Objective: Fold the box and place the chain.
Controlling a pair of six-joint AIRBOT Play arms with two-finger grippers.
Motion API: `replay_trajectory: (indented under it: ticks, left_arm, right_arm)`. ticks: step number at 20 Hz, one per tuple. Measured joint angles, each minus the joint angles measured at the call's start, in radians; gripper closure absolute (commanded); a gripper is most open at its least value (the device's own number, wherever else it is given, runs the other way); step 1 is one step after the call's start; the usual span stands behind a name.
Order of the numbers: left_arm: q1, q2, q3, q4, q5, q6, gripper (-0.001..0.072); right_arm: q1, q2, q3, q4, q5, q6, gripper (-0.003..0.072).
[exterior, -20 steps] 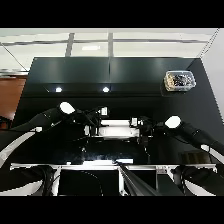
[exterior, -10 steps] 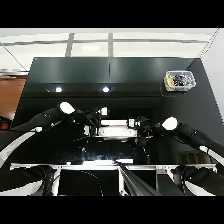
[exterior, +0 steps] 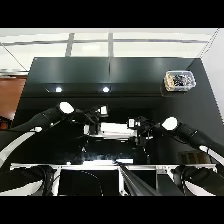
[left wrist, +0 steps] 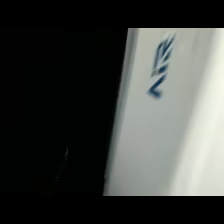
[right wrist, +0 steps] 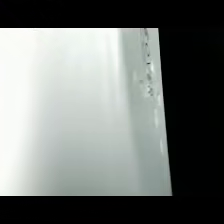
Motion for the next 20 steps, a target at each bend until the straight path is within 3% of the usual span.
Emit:
replay_trajectory:
  ticks: [5,6,7,8,11,15,18,20]
  left_arm:
    - [0.002,0.107,0.002,0.108,-0.056,-0.183,0.0253]
    - [0.003,0.134,0.002,0.16,-0.087,-0.241,0.0374]
    - [0.003,0.161,0.002,0.207,-0.119,-0.306,0.0591]
    - [0.003,0.189,0.002,0.263,-0.163,-0.378,0.0685]
    - [0.0,0.246,0.002,0.365,-0.315,-0.591,0.0686]
    - [-0.032,0.272,-0.001,0.289,-0.383,-0.774,0.0685]
    - [-0.055,0.274,-0.002,0.173,-0.261,-0.823,0.0685]
    - [-0.066,0.261,-0.002,0.091,-0.127,-0.838,0.0685]
  right_arm:
    - [0.0,0.0,0.0,-0.011,0.028,-0.01,0.0518]
    - [0.0,0.0,0.0,-0.014,0.035,-0.014,0.0518]
    - [0.0,0.0,0.0,-0.016,0.041,-0.018,0.0517]
    - [0.0,0.0,0.0,-0.018,0.047,-0.021,0.0518]
    - [0.0,0.0,0.0,-0.019,0.058,-0.025,0.0517]
    - [0.0,0.0,0.0,-0.019,0.061,-0.024,0.0517]
    - [0.0,0.0,0.0,-0.019,0.062,-0.024,0.0517]
    - [0.0,0.0,0.0,-0.019,0.062,-0.023,0.0517]
